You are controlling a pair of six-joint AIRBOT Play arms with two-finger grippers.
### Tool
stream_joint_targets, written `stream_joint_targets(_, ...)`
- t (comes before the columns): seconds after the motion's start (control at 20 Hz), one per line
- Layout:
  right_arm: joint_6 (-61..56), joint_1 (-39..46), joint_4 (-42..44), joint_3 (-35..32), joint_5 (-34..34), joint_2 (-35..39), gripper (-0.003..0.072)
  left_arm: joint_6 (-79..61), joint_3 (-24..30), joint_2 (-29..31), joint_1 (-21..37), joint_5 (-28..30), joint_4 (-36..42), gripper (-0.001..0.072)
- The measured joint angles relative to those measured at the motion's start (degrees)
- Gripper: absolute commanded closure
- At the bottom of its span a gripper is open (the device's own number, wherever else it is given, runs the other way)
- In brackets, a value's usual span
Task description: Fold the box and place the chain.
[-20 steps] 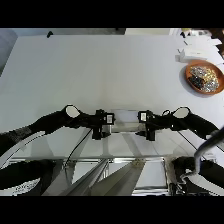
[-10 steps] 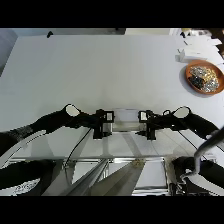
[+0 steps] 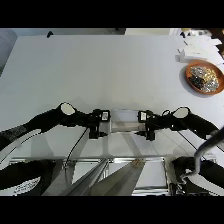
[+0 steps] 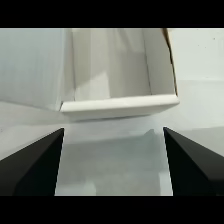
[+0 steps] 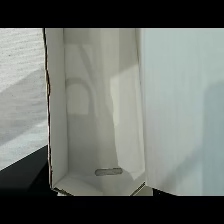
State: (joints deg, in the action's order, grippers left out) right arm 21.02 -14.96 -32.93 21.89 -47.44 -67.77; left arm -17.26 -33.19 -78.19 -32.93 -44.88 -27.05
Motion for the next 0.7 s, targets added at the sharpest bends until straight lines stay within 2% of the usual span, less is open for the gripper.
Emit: stream_joint_targets(0.7, 0.1, 0.0, 0.0, 0.0, 0.0, 0.0, 0.0284, -0.8, 0.4, 0.1, -3.2, 3.5, 6.4, 0.0008)
